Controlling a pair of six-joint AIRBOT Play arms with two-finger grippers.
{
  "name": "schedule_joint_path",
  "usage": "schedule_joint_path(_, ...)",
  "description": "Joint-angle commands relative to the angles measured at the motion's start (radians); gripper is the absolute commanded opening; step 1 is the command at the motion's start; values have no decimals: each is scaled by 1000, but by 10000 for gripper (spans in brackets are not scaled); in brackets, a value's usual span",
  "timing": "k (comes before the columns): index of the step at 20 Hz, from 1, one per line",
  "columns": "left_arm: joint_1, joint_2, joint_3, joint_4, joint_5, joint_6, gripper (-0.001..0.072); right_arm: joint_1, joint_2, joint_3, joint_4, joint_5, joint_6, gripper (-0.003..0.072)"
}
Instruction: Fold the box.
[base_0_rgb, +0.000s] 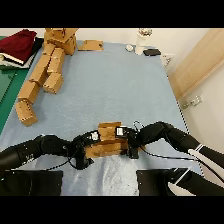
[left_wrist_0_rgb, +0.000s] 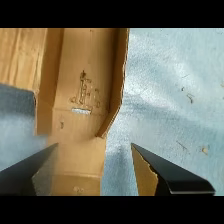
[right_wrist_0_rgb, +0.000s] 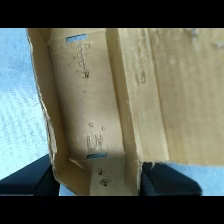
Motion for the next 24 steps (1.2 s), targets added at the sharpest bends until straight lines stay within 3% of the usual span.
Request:
schedule_joint_path(1, 14, -4, 2, 50, -26, -66, 696, 1, 0, 0, 0, -1, 0, 546)
schedule_joint_path(8, 14, -4, 20, 48, 102, -34, 696, 1, 1, 0, 0, -1, 0, 547)
schedule_joint_path(19, 12, -15, 43, -18, 83, 155, 690, 1, 1, 0, 0, -1, 0, 546)
schedule_joint_path(21, 5, -28, 54, -42, 80, 209, 389, 1, 1, 0, 0, -1, 0, 546)
schedule_joint_path(22, -2, -31, 56, -44, 81, 220, 342, 1, 0, 0, 0, -1, 0, 546)
schedule_joint_path(24, -7, -33, 56, -44, 78, 220, 342, 1, 1, 0, 0, -1, 0, 546)
